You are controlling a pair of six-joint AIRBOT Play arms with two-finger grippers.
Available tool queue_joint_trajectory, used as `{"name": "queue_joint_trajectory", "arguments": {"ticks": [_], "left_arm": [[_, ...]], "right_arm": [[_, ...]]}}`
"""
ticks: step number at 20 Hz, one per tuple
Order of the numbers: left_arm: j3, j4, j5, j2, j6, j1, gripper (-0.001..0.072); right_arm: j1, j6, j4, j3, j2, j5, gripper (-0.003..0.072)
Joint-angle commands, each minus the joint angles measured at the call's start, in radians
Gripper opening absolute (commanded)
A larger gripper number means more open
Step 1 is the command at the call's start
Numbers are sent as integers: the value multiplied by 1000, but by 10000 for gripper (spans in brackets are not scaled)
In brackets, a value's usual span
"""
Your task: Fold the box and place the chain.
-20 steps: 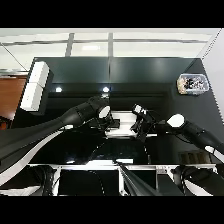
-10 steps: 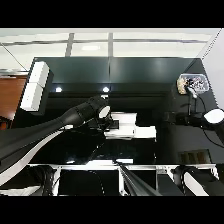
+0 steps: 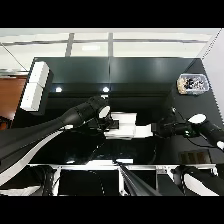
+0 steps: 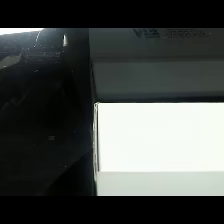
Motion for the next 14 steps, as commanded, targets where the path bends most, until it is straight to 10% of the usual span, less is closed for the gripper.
{"name": "queue_joint_trajectory", "arguments": {"ticks": [1,2,4,5,14], "left_arm": [[0,0,0,-1,0,6,29],[0,0,0,-1,0,8,29],[0,0,1,-1,0,9,29],[0,0,2,-1,0,9,29],[0,0,1,-1,0,9,29]], "right_arm": [[40,-121,86,47,-27,70,16],[40,-124,75,76,-27,88,74],[41,-123,73,119,-27,129,559],[41,-124,73,134,-27,153,654],[275,92,47,182,-27,-30,606]]}}
